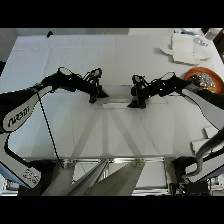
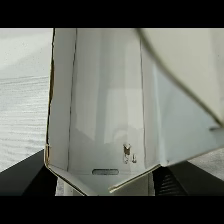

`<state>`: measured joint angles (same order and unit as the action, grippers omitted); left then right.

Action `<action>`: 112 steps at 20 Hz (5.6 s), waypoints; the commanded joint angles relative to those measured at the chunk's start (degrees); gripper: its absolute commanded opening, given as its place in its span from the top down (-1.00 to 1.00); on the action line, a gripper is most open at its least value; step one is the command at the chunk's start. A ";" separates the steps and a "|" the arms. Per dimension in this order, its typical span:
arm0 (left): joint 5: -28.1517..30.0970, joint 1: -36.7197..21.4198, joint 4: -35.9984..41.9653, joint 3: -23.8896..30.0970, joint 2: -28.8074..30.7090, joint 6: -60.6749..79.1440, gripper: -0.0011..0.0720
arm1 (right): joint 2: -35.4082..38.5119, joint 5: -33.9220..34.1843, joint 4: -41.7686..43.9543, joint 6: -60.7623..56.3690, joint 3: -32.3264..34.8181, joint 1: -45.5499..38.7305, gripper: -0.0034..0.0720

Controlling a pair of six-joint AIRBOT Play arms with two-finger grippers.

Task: Fold the box and place the chain.

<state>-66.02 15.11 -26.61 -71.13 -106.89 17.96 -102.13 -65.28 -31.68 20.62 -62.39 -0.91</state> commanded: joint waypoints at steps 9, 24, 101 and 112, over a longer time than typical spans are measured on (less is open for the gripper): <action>-0.42 0.00 0.42 0.02 -0.04 -0.17 0.84 | 0.00 -0.02 0.04 0.02 -0.04 0.07 -0.51; -5.25 -6.27 -5.42 0.02 5.92 -9.42 -0.44 | 0.00 -0.04 0.02 0.02 -0.04 0.07 -0.51; 0.57 6.54 -31.87 0.07 10.54 -21.55 -0.35 | 0.00 -0.04 0.02 0.02 -0.04 0.07 -0.51; -3.02 5.51 -22.80 0.07 10.56 -19.02 -0.10 | 0.00 -0.02 0.02 0.02 -0.04 0.07 -0.51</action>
<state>-68.93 21.15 -53.41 -71.09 -96.31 -1.43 -102.13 -65.30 -31.68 20.67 -62.37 -0.89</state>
